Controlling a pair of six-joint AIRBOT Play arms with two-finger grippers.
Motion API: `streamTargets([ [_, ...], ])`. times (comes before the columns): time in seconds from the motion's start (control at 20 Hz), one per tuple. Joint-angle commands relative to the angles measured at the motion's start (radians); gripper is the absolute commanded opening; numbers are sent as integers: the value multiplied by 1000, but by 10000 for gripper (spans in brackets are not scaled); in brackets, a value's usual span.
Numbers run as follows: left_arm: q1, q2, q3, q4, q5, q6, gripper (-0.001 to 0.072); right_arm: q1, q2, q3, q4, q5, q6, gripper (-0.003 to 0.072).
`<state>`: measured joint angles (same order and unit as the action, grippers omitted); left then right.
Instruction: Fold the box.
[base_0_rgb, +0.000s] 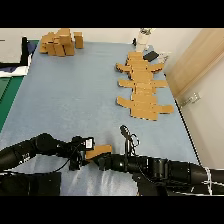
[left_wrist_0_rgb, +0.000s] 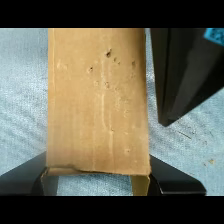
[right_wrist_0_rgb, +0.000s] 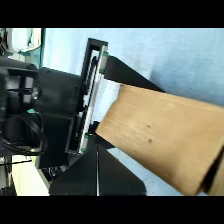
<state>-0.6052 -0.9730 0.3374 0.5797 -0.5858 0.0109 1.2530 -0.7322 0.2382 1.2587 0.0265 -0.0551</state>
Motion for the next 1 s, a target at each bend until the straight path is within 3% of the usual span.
streamTargets([
  [0.0,0,0,0,0,0,0,587,-7,-4,-3,-11,-35,8,2],
  [0.6,0,0,0,0,0,0,587,-6,-91,-3,-33,-80,9,2],
  [0.85,0,0,0,0,0,0,587,-6,-74,16,-80,-81,9,1],
  [0.95,0,0,0,0,0,0,587,8,-27,60,-83,-153,8,1],
])
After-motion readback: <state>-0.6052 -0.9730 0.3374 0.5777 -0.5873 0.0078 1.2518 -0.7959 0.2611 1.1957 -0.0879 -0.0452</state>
